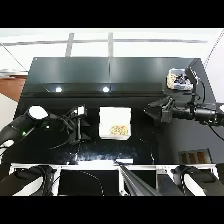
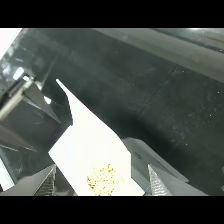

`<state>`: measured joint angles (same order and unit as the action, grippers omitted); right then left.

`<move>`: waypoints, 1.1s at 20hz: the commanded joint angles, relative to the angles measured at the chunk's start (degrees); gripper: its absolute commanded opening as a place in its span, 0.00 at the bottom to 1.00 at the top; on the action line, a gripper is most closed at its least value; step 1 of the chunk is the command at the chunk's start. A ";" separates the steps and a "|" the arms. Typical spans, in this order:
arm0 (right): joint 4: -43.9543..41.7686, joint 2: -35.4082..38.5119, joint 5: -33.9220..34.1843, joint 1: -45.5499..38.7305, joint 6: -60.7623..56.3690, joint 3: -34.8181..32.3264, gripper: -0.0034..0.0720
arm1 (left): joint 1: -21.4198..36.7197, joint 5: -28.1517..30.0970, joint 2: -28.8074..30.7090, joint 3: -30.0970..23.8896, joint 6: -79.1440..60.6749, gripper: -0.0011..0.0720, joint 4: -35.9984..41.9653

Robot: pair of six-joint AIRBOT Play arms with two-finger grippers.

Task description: Fold the box and place the chain.

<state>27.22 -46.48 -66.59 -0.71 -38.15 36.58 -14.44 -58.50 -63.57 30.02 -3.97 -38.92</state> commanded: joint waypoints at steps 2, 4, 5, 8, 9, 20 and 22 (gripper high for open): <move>0.09 -0.02 0.81 0.00 -0.07 0.00 0.98 | -0.52 1.31 -7.80 0.59 -18.69 0.98 9.66; 0.07 -0.02 0.59 0.00 -0.70 0.00 0.98 | -0.48 -0.90 -9.25 2.67 -18.73 0.98 10.03; 0.07 -0.02 0.42 0.00 -0.70 0.00 0.98 | -0.50 -1.90 -9.90 3.48 -18.73 0.98 10.27; 0.07 -0.02 0.33 0.00 -0.70 0.00 0.98 | -0.52 -4.39 -12.39 5.38 -18.12 0.98 9.75; 0.07 -0.02 0.33 0.00 -0.70 0.00 0.98 | -0.52 -4.85 -12.66 5.66 -18.10 0.98 9.77; 0.09 -0.02 0.42 0.00 -0.68 0.00 0.98 | -2.64 0.07 -12.83 5.84 -12.48 0.98 8.96; 0.09 -0.02 0.39 0.00 -0.68 0.00 0.98 | -2.67 0.07 -12.83 5.84 -12.50 0.98 8.98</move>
